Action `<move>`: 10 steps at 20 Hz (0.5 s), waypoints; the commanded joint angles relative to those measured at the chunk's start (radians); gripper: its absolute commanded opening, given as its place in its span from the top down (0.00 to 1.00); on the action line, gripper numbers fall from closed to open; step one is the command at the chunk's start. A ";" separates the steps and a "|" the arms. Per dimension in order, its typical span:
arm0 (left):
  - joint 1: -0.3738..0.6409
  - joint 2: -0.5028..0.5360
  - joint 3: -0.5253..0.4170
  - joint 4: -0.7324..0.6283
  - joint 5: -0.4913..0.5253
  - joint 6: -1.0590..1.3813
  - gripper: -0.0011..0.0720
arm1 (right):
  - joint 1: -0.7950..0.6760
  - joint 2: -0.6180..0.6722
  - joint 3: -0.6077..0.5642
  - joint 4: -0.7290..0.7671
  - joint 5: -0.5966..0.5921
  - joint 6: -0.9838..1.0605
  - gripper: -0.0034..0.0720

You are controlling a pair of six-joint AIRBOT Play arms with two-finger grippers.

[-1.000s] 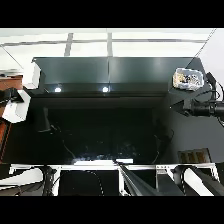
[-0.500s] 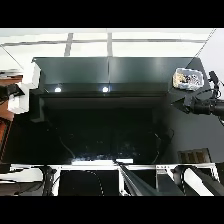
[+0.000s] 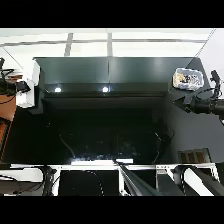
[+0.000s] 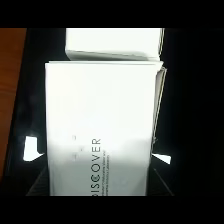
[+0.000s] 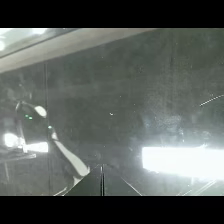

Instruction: Fold the box and place the chain.

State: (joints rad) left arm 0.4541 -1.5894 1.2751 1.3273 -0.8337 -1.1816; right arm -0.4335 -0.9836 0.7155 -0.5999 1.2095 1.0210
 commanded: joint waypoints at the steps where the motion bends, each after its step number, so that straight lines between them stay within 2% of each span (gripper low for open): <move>1: -0.018 -0.010 0.013 0.005 0.063 0.063 0.21 | 0.000 0.001 0.000 0.000 0.001 0.031 0.94; 2: -0.023 -0.009 0.029 0.006 0.067 0.057 0.00 | 0.000 0.001 0.000 0.000 0.002 0.039 0.94; 5: -0.039 0.013 0.140 -0.005 0.014 -0.003 0.00 | 0.025 0.003 0.000 0.000 0.010 0.026 0.94; 7: -0.056 0.039 0.238 -0.003 -0.057 -0.116 0.01 | 0.113 0.016 0.000 -0.032 -0.005 -0.024 0.94; 8: -0.067 0.050 0.293 -0.004 -0.117 -0.170 0.10 | 0.172 0.024 0.000 -0.061 -0.035 -0.023 0.94; 9: -0.077 0.057 0.343 -0.005 -0.181 -0.217 0.30 | 0.231 0.032 0.001 -0.082 -0.076 -0.023 0.94; 10: -0.090 0.065 0.386 -0.007 -0.249 -0.251 0.66 | 0.282 0.039 0.005 -0.095 -0.114 -0.023 0.94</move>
State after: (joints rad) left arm 0.3904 -1.5471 1.5414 1.3228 -0.9237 -1.3018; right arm -0.2707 -0.9611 0.7166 -0.6434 1.1748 1.0138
